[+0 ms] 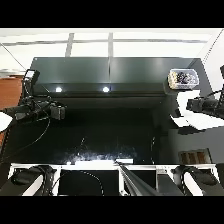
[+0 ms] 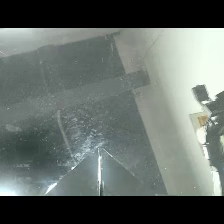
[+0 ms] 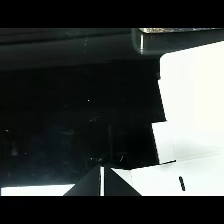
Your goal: Fold the box and place the chain.
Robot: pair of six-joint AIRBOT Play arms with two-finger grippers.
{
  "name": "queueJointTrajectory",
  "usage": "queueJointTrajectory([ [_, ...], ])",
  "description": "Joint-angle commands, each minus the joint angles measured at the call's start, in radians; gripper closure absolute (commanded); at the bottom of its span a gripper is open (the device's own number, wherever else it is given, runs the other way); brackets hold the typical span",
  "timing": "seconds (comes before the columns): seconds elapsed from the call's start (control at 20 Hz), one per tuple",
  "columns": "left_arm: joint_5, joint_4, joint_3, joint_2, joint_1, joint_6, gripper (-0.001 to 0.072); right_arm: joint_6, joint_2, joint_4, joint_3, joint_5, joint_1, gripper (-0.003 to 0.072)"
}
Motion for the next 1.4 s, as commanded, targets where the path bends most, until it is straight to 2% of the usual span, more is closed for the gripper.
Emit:
queueJointTrajectory([
  [0.0, 0.001, -0.002, -0.001, 0.000, -0.001, -0.001, 0.0679, 0.000, 0.001, 0.001, 0.000, 0.000, 0.001, 0.0640],
  [0.1, 0.026, -0.041, -0.002, 0.000, -0.001, -0.002, 0.0679, 0.000, 0.001, 0.003, 0.000, -0.054, 0.001, 0.0640],
  [0.25, 0.198, -0.054, -0.002, -0.007, -0.001, -0.002, 0.0679, 0.000, 0.001, 0.010, 0.000, -0.185, 0.001, 0.0640],
  [0.35, 0.272, -0.069, -0.002, -0.020, -0.001, -0.003, 0.0675, 0.000, 0.001, 0.052, 0.000, -0.220, 0.001, 0.0640],
  [0.4, 0.296, -0.077, -0.002, -0.032, -0.001, -0.003, 0.0555, 0.000, 0.001, 0.089, 0.000, -0.235, 0.001, 0.0639],
  [0.45, 0.292, -0.107, 0.000, -0.043, -0.002, 0.003, 0.0141, 0.000, 0.000, 0.108, 0.000, -0.257, 0.001, 0.0628],
  [0.5, 0.289, -0.113, 0.000, -0.055, -0.010, 0.016, -0.0004, 0.001, -0.006, 0.113, 0.000, -0.285, 0.001, 0.0222],
  [0.55, 0.278, -0.113, 0.000, -0.066, -0.026, 0.052, -0.0004, -0.005, -0.011, 0.098, 0.000, -0.300, 0.001, -0.0032],
  [0.6, 0.275, -0.112, 0.000, -0.074, -0.049, 0.057, -0.0004, -0.004, -0.020, 0.041, 0.000, -0.321, -0.002, -0.0030],
  [0.65, 0.277, -0.113, 0.000, -0.081, -0.076, 0.056, -0.0004, 0.007, -0.034, -0.077, 0.000, -0.354, -0.015, -0.0029],
  [0.7, 0.277, -0.113, 0.001, -0.087, -0.101, 0.055, -0.0004, 0.095, -0.064, -0.264, 0.005, -0.393, -0.060, -0.0027],
  [0.75, 0.276, -0.113, 0.001, -0.092, -0.127, 0.051, -0.0004, 0.222, -0.112, -0.438, 0.026, -0.401, -0.137, -0.0026],
  [0.8, 0.277, -0.112, 0.001, -0.092, -0.152, 0.052, -0.0004, 0.321, -0.178, -0.546, 0.062, -0.390, -0.247, -0.0022],
  [0.85, 0.283, -0.112, 0.001, -0.092, -0.174, 0.052, -0.0004, 0.355, -0.250, -0.537, 0.106, -0.380, -0.373, -0.0022],
  [0.95, 0.301, -0.113, 0.001, -0.092, -0.211, 0.051, -0.0004, 0.350, -0.379, -0.404, 0.213, -0.313, -0.583, -0.0021],
  [1.05, 0.307, -0.116, 0.001, -0.092, -0.220, 0.048, -0.0004, 0.215, -0.505, -0.219, 0.335, -0.202, -0.724, -0.0021],
  [1.15, 0.313, -0.130, 0.000, -0.093, -0.219, 0.048, -0.0004, 0.027, -0.639, -0.087, 0.464, -0.053, -0.789, -0.0021],
  [1.25, 0.311, -0.137, 0.000, -0.101, -0.219, 0.046, -0.0004, -0.034, -0.749, -0.057, 0.552, 0.063, -0.799, -0.0021],
  [1.35, 0.310, -0.135, 0.001, -0.103, -0.219, 0.041, -0.0004, -0.105, -0.820, -0.017, 0.587, 0.109, -0.800, -0.0021],
])
